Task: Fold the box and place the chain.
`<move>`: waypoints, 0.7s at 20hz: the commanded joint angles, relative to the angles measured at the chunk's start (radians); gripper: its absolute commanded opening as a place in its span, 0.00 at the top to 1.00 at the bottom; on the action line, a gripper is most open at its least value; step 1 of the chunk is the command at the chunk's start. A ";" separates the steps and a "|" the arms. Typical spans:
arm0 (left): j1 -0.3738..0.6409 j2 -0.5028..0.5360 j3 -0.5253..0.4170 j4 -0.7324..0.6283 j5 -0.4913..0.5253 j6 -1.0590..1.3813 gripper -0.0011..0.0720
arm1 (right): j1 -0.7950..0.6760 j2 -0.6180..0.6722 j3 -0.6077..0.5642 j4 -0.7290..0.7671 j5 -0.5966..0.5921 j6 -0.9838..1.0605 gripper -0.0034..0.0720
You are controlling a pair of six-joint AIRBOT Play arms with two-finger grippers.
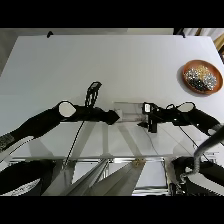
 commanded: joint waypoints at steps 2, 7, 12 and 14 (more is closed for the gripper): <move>-0.023 -0.056 0.074 0.187 -0.047 -0.232 0.05 | 0.000 0.000 0.000 0.000 0.000 0.000 0.42; -0.060 -0.147 0.231 0.402 -0.109 -0.455 0.05 | 0.000 0.000 0.000 0.000 0.000 0.000 0.42; -0.114 -0.219 0.327 0.541 -0.194 -0.578 0.05 | 0.000 0.000 0.000 0.000 0.000 0.000 0.42; -0.130 -0.238 0.343 0.567 -0.199 -0.609 0.05 | 0.000 0.000 0.000 0.000 0.001 0.000 0.42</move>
